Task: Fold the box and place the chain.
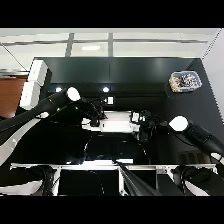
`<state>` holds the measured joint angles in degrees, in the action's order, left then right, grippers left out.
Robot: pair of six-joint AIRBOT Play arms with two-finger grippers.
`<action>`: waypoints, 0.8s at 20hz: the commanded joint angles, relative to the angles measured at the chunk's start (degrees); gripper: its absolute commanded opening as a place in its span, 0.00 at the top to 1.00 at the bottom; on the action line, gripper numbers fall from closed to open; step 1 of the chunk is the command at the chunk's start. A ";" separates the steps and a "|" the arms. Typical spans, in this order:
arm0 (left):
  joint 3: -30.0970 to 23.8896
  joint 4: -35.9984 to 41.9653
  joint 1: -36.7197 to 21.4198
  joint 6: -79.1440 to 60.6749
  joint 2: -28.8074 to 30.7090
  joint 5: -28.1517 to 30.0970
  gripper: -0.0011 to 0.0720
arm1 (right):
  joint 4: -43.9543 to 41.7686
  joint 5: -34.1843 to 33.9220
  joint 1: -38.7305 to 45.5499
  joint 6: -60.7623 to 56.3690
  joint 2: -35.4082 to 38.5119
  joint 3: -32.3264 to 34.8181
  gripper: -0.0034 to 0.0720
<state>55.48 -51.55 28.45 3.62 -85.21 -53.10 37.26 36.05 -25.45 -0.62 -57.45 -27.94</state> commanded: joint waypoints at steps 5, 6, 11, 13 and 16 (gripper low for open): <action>-0.04 -0.04 0.02 -0.04 -0.04 -0.04 0.95 | 0.68 -3.56 1.07 0.59 1.88 0.00 0.03; -0.04 -0.04 0.02 -0.02 -0.04 -0.04 0.95 | 0.68 -4.00 1.07 1.44 1.75 0.00 0.03; -0.04 -0.04 0.02 -0.04 -0.04 -0.04 0.95 | -7.17 -3.85 2.49 10.27 -0.90 -0.04 0.03; -0.04 -0.04 0.02 -0.02 -0.04 -0.04 0.95 | -12.50 -0.07 4.33 17.20 -2.62 -0.76 0.03; -0.04 -0.04 0.02 -0.02 -0.04 -0.04 0.95 | -17.14 4.07 6.12 23.02 -6.21 -1.46 0.03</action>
